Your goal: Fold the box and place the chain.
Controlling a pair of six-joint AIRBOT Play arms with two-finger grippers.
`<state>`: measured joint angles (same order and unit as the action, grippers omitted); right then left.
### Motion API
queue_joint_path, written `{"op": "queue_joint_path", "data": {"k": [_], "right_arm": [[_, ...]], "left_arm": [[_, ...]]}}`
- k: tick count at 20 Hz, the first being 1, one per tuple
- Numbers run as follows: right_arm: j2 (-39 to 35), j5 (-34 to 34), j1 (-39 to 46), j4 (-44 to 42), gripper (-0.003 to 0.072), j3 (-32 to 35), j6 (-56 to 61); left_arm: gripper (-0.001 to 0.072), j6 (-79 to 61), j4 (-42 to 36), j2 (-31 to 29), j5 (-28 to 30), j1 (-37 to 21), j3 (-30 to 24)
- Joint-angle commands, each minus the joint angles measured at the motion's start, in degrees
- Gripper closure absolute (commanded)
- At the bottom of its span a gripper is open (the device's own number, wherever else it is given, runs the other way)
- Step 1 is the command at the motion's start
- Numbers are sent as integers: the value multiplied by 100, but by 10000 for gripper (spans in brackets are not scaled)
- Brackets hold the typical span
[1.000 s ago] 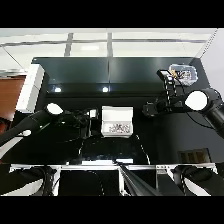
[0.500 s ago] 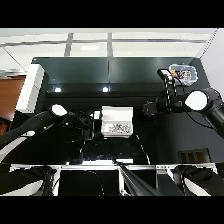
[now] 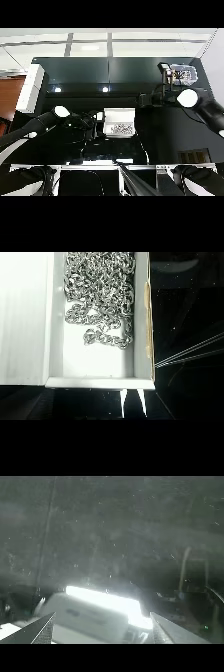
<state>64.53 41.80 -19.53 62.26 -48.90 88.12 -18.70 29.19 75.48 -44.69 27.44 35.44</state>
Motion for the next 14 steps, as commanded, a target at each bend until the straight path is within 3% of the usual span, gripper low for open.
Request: {"op": "queue_joint_path", "data": {"k": [1, 2, 4, 8, 14], "right_arm": [[623, -111, -4, -1443, -14, -2, -2020], [605, 334, 2, -1808, -14, -37, -3307], [446, 1180, 0, -1672, -15, -247, -4957], [136, 1998, -39, -1506, -14, -380, -6314], [142, 1729, -507, -1523, -14, 372, -7257]], "left_arm": [[323, -2, 11, 4, 66, 13, 4], [322, -2, 11, 4, 68, 13, 4], [323, 7, 11, 4, 79, 13, 4], [322, 4, 11, 4, 142, 13, 4], [304, 4, 11, 4, 142, 13, 4]]}}
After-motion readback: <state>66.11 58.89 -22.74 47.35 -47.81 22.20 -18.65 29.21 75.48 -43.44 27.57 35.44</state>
